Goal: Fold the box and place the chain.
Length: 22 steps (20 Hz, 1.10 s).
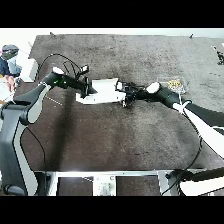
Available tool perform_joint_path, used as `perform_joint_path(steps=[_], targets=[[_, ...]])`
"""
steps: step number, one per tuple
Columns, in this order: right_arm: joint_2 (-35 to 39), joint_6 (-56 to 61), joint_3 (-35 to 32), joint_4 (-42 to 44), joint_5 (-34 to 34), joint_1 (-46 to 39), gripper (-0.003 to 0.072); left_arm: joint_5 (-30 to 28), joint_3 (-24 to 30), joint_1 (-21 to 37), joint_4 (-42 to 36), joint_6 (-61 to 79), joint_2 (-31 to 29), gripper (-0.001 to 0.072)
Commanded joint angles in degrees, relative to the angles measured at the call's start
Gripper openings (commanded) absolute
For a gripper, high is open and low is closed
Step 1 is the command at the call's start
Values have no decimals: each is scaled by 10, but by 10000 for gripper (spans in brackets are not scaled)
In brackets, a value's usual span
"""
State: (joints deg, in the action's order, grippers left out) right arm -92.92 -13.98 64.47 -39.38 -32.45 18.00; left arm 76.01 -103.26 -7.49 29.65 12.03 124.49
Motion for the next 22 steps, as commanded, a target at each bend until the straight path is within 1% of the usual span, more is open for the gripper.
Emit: perform_joint_path(steps=[1,4,7,13,18,22], targets=[[-14,0,46,-1,-43,-20,618,0,0,0,4,0,0,13],[-28,-4,76,-1,-81,-35,619,0,0,0,4,0,0,13],[-61,-8,120,2,-126,-51,618,1,0,0,4,0,0,13],[-113,-12,193,2,-180,-54,620,1,0,0,4,0,0,12],[-144,-13,229,5,-210,-60,620,0,0,0,4,0,0,13],[-175,-13,259,27,-269,-74,619,0,0,0,4,0,0,13]])
